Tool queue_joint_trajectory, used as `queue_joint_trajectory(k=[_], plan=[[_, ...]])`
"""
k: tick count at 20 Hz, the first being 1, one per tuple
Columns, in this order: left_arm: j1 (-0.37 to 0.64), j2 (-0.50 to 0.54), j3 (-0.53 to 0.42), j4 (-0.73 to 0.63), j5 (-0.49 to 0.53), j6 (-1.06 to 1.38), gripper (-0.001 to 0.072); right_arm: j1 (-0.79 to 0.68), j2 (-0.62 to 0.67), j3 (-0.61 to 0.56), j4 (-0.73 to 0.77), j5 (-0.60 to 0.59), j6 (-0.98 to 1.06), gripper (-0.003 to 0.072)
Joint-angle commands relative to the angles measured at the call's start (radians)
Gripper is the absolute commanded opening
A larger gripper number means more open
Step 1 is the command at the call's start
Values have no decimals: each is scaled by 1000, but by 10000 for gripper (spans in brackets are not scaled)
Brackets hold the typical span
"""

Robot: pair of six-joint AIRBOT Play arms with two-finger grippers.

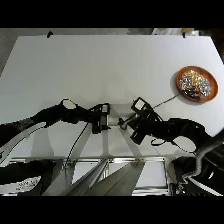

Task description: Fold the box and place the chain.

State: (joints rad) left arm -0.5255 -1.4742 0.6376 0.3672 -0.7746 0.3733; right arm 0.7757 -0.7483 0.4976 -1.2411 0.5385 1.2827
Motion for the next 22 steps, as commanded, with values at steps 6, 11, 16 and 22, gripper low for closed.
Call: queue_joint_trajectory(k=[6,11,16,22], plan=[[0,0,0,0,0,0,253,0,13,75,46,-221,0,14],[0,0,0,0,0,0,253,0,-14,75,45,-149,0,15],[0,0,0,0,0,0,253,0,-144,74,34,8,-8,26],[0,0,0,0,0,0,253,-93,-154,106,37,48,-29,199]])
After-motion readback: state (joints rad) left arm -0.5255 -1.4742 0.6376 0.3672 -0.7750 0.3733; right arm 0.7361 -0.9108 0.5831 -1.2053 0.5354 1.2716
